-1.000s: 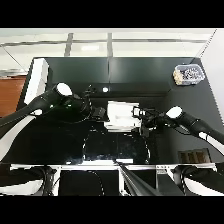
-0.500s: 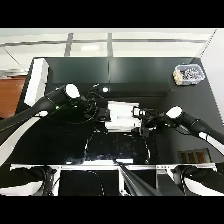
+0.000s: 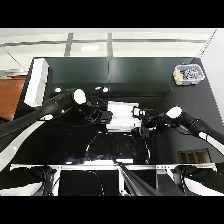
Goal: Fold the box and place the chain.
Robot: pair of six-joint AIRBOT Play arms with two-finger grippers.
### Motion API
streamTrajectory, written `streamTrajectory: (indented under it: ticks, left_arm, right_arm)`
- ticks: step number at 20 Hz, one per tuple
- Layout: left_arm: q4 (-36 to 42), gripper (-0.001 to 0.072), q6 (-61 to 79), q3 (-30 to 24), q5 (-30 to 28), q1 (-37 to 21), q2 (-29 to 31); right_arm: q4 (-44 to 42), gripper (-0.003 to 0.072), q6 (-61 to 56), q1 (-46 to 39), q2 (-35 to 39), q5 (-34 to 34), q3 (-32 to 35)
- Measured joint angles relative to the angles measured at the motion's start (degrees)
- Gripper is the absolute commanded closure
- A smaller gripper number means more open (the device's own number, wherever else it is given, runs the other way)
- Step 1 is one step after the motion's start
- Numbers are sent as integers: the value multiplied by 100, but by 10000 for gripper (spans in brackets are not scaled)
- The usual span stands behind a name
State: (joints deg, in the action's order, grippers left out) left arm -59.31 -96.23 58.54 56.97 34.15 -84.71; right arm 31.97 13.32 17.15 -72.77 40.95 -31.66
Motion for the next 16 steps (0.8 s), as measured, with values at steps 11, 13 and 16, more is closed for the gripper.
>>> streamTrajectory:
  ticks: [11,13,16]
  left_arm:
    - [-1902,383,-2400,907,284,949,-503]
    - [-2103,383,-2717,1082,459,1093,-669]
    - [-2269,383,-2997,1231,627,1202,-835]
  right_arm:
    - [0,560,-2,0,0,0,0]
    - [0,560,-2,0,0,0,0]
    - [0,560,-2,0,0,0,0]
